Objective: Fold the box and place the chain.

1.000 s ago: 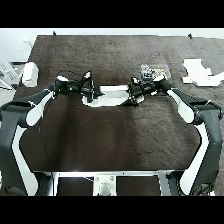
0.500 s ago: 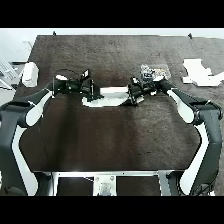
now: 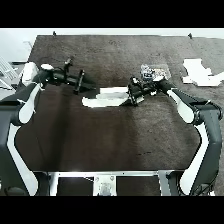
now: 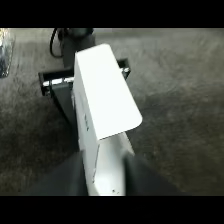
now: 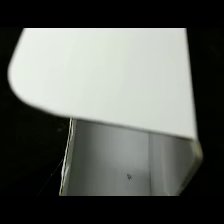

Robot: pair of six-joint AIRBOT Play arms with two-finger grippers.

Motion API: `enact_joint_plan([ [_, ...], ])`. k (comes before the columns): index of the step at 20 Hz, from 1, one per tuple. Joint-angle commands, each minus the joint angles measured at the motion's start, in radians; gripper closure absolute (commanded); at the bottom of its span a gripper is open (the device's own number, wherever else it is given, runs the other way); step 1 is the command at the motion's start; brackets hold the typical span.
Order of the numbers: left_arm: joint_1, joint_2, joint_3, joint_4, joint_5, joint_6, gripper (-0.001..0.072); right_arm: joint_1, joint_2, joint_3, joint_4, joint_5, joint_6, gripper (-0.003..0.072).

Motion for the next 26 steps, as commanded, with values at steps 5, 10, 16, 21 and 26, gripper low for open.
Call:
enact_joint_plan([
  [5,0.021,0.109,0.099,0.001,-0.097,-0.185,0.0695,0.000,0.000,0.000,0.000,0.000,0.000,0.0181],
  [10,-0.061,0.324,0.008,0.184,0.061,-0.184,0.0695,0.000,0.000,0.000,0.000,0.000,0.000,0.0181],
  [16,-0.188,0.588,-0.480,0.168,0.594,-0.057,0.0695,0.000,0.000,0.000,0.000,0.000,0.000,0.0181],
  [21,-0.277,0.612,-0.732,0.108,0.656,0.112,0.0693,0.000,0.000,0.000,0.000,0.000,0.000,0.0181],
  [26,-0.283,0.571,-0.749,0.062,0.701,0.152,0.0693,0.000,0.000,0.000,0.000,0.000,0.000,0.0181],
])
